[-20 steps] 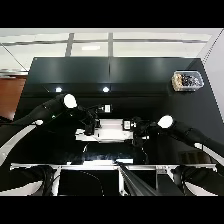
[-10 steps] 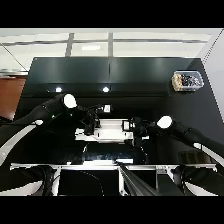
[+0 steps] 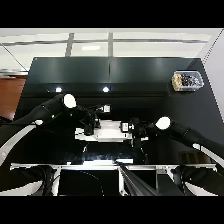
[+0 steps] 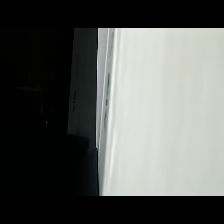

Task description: Fold the box and place the chain.

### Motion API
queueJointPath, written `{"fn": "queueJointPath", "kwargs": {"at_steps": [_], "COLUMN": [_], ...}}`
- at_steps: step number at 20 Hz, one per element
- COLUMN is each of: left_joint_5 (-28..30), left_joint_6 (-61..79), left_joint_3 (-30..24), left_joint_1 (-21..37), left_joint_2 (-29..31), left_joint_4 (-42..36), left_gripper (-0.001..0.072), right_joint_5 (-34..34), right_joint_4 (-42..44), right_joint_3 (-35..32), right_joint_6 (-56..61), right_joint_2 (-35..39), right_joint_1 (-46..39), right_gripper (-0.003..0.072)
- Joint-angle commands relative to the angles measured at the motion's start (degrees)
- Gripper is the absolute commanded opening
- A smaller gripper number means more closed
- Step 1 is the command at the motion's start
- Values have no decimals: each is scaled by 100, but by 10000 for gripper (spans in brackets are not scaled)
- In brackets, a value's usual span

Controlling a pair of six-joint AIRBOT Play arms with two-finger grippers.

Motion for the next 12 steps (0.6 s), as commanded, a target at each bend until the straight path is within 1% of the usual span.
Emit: {"fn": "queueJointPath", "kwargs": {"at_steps": [1,5,6,7,8,9,11,12], "left_joint_5": [15,11,7,-20,-59,-157,-341,-369], "left_joint_6": [-11,-11,-11,-13,-20,-26,-245,-599], "left_joint_3": [4,4,4,4,4,7,7,7], "left_joint_1": [2,2,2,2,4,4,4,4], "left_joint_2": [-4,-4,-2,-2,0,13,98,170], "left_joint_4": [11,37,37,37,37,66,330,573], "left_gripper": [31,35,47,169,322,393,407,431], "right_joint_5": [-37,-74,-76,-96,-114,-120,-120,-120], "right_joint_4": [22,17,17,17,17,17,17,17], "right_joint_3": [0,0,0,0,0,0,0,0], "right_joint_6": [46,81,81,83,83,83,81,81], "right_joint_2": [-4,-4,-4,-4,-4,-4,-4,-4], "right_joint_1": [-35,-33,-33,-33,-33,-33,-33,-33], "right_gripper": [477,477,476,477,476,476,477,476]}}
